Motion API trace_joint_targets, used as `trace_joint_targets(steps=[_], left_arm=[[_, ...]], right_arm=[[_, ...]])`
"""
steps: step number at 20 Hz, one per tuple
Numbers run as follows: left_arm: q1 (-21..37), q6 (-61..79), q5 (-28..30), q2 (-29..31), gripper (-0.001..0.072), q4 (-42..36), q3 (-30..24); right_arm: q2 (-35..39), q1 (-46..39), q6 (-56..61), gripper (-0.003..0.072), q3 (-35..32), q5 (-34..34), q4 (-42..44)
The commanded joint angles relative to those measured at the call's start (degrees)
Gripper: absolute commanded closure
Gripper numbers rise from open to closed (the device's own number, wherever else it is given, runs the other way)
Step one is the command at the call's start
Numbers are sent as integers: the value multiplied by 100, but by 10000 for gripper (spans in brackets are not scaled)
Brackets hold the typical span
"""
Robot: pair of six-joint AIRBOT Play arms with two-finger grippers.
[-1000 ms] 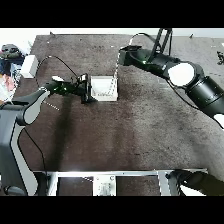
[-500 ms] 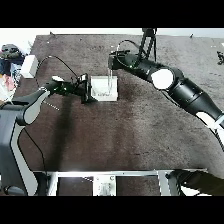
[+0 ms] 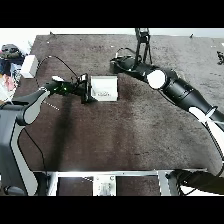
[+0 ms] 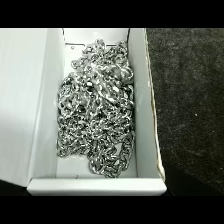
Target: Fold the box and place the chain.
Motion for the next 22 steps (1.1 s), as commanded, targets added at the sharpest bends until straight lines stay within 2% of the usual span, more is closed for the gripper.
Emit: trace_joint_targets(steps=[1, 4, 7, 9, 12, 13, 17, 22], left_arm=[[-2, 2, 0, 2, 359, 0, 4], [-2, 2, 0, 2, 359, 0, 4], [-2, 2, -2, 2, 359, 2, 4], [-2, 2, 0, 2, 359, 0, 4], [-2, 2, -2, 2, 359, 0, 4], [-2, 2, -2, 2, 358, 0, 4], [-2, 2, 0, 2, 359, 2, 4], [-2, 2, 0, 2, 359, 0, 4]], right_arm=[[-31, -444, -361, 454, 4, 345, 42], [-271, -1029, -1849, 467, 138, 984, 1176], [-940, -1731, -4542, 464, 662, 2608, 3436], [-1554, -2144, -5307, 464, 1169, 3373, 4424], [-2426, -2387, -5512, 476, 2068, 3694, 4426], [-2726, -2402, -5571, 529, 2391, 3864, 4409], [-3654, -2389, -5641, 524, 3407, 4284, 4277], [-3899, -2199, -5803, 523, 3515, 4787, 3884]])
